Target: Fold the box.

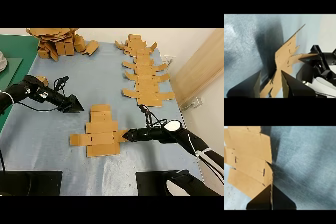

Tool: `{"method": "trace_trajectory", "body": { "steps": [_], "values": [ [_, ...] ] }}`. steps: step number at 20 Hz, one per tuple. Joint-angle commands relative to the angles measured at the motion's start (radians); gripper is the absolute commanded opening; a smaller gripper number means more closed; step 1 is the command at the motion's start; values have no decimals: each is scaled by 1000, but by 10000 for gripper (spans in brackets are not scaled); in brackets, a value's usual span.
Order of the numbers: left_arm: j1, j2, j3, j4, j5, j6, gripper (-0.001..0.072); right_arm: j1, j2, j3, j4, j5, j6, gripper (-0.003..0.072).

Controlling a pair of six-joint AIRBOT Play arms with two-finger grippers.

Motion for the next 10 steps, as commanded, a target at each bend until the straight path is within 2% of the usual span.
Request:
{"method": "trace_trajectory", "body": {
  "steps": [1, 5, 7, 10],
  "values": [
    [-10, -16, 2, -14, -42, 53, 389, 24, 31, -29, -18, -53, 18, -1],
    [-51, -23, 2, -74, -74, 108, 389, 24, 31, -29, -19, -58, 18, -1],
    [-65, -52, 2, -78, -74, 108, 389, 24, 31, -29, -19, -58, 19, -1],
    [-85, -103, 2, -158, -78, 155, 389, 24, 31, -29, -19, -58, 19, -1]
  ]
}}
